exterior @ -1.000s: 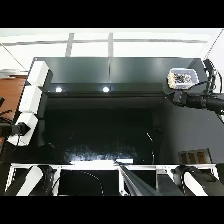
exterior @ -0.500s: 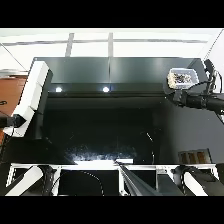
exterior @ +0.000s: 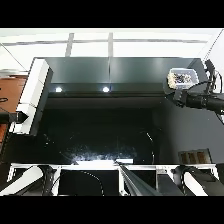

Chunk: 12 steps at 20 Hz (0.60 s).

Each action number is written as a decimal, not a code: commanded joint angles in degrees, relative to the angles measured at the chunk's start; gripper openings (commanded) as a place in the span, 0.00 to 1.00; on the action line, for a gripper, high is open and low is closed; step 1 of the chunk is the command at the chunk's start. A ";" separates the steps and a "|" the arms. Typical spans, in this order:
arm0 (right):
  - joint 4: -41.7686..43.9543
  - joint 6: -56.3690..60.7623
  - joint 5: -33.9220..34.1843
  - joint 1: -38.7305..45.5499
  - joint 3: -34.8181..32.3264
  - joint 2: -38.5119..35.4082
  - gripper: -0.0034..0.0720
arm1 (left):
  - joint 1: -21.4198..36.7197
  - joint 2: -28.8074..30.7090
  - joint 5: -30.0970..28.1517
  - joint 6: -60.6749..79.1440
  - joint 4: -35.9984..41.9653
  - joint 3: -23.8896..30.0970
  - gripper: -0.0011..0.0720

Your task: Fold the box and place the chain.

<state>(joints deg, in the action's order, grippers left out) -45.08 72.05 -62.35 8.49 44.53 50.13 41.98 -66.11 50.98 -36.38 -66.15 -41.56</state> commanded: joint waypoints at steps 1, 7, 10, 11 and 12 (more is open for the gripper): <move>0.00 0.63 0.63 -0.04 0.04 0.04 0.09 | -0.90 -0.35 -0.13 -0.04 1.38 -0.09 1.00; 0.07 1.79 0.55 -0.04 0.04 0.04 0.09 | -6.25 3.06 2.01 -2.99 0.44 -7.26 1.00; 2.49 1.86 -0.35 -0.04 0.17 0.02 0.09 | -6.16 6.08 3.91 -9.29 -1.11 -14.78 1.00; 3.32 1.38 -0.68 -0.04 0.72 0.02 0.09 | -6.19 7.21 4.24 -13.57 -0.70 -17.25 1.00; 3.23 0.90 -0.94 -0.04 1.88 0.00 0.09 | -6.36 8.22 5.03 -18.16 1.07 -19.71 1.00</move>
<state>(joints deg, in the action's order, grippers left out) -43.31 73.56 -62.43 8.47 45.21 50.13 36.12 -60.51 54.28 -44.73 -66.24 -55.07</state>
